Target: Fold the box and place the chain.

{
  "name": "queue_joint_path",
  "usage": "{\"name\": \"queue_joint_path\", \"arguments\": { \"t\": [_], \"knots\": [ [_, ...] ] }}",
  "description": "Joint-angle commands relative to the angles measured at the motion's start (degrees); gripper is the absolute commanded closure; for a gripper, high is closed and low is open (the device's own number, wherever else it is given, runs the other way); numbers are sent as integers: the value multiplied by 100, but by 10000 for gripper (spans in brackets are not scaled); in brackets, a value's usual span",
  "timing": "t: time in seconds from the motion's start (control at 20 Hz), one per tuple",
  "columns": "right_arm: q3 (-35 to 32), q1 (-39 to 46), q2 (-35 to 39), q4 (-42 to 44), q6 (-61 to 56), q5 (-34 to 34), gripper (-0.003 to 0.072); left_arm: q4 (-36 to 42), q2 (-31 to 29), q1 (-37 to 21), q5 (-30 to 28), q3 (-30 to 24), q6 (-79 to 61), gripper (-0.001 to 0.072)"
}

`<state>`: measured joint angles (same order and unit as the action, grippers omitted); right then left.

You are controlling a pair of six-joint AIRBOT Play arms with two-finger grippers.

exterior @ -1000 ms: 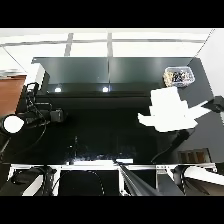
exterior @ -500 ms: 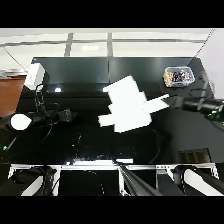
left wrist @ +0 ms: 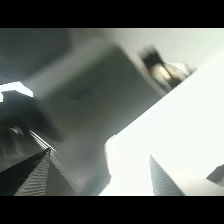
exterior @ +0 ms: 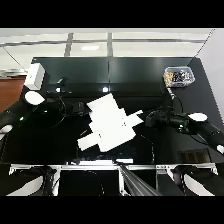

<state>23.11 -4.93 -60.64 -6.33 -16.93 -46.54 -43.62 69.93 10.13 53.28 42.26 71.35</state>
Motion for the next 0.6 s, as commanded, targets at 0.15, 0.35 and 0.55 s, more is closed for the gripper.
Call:
{"name": "queue_joint_path", "arguments": {
  "t": [0.15, 0.35, 0.55],
  "knots": [
    [-44, -227, 11, 9, 79, 254, 670, 1899, 1401, 26, 1834, 184, -2382, 20],
    [-39, -223, 11, 11, 114, 269, 670, 1705, 1659, 243, 2363, 328, -3257, 38],
    [-39, -223, 9, 9, 114, 271, 670, 1237, 1659, 269, 2212, 348, -3209, 312]
  ]
}}
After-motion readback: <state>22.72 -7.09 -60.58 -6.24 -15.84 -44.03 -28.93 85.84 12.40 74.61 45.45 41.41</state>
